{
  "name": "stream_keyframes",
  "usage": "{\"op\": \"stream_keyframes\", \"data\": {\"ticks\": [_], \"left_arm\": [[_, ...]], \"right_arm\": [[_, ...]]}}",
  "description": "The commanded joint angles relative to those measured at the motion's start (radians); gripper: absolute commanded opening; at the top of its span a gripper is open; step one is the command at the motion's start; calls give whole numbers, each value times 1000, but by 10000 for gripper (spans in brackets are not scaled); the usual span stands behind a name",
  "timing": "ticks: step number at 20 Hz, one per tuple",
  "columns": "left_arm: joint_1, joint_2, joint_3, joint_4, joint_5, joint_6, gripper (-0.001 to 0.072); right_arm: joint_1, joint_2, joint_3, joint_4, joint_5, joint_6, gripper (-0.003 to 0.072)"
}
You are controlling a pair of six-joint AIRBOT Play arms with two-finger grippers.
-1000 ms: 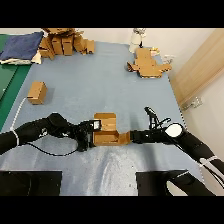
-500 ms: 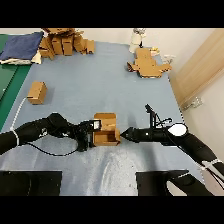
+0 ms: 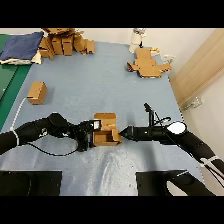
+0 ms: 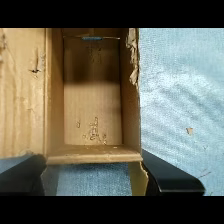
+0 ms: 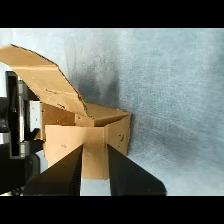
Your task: Fold the box.
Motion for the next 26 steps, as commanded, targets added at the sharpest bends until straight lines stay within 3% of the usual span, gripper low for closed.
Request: {"op": "stream_keyframes", "data": {"ticks": [1,4,6,9,14,20,26], "left_arm": [[0,0,0,0,0,0,305],[0,0,0,0,0,0,305],[0,0,0,1,0,0,305],[0,0,0,1,0,0,305],[0,0,0,1,0,0,305],[0,0,0,1,0,0,305],[0,0,0,0,0,0,305]], "right_arm": [[42,-2,29,-130,-9,83,255],[157,-2,75,-222,-49,197,255],[228,-16,126,-372,-51,379,303],[320,-64,200,-573,-21,605,304],[443,-206,303,-654,-1,781,349],[500,-316,440,-956,144,1080,352],[507,-323,466,-880,174,1103,352]]}}
